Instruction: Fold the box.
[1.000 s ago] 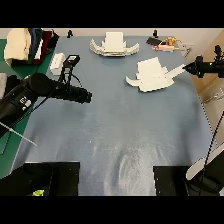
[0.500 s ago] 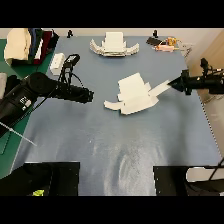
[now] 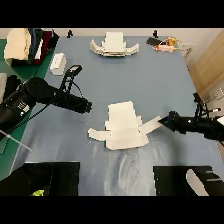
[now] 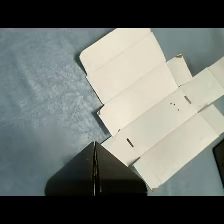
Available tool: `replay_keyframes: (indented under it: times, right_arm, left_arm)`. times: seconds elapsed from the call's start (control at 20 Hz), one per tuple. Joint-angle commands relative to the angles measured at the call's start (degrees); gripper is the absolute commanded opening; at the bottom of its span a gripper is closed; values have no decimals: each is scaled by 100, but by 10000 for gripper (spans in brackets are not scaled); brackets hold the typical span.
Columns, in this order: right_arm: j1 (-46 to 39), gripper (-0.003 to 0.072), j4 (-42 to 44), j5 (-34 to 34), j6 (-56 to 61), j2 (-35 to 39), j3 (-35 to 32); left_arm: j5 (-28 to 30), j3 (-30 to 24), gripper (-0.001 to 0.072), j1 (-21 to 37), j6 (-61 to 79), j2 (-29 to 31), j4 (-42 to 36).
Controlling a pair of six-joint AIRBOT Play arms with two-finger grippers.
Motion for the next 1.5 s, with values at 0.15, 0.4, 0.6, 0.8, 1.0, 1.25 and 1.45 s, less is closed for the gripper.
replay_keyframes:
  times: [0.15, 0.4, 0.6, 0.8, 1.0, 1.25, 1.45]
  right_arm:
    - [94, 363, -907, 256, 804, 848, -522]
    - [90, 366, -1615, 249, 780, -186, 188]
    - [94, 366, -1818, 807, 31, -1567, 1110]
    - [125, 366, -1357, 1331, -601, -2730, 1539]
    - [621, 365, -1375, 1471, -682, -3165, 1545]
    - [1351, 285, -1346, 1165, -719, -3176, 1545]
    - [1510, 3, -1152, 1113, -876, -3165, 1545]
  left_arm:
    - [-114, -339, 14, 4, -68, 251, -13]
    - [-149, -339, 14, 4, -170, 243, -11]
    - [-155, -339, 15, 2, -168, 243, -11]
    - [-157, -337, 15, 2, -168, 243, -13]
    - [-160, -339, 14, 2, -168, 243, -11]
    - [-157, -337, 15, 2, -168, 243, -37]
    - [-262, -337, 14, 2, -173, 243, -74]
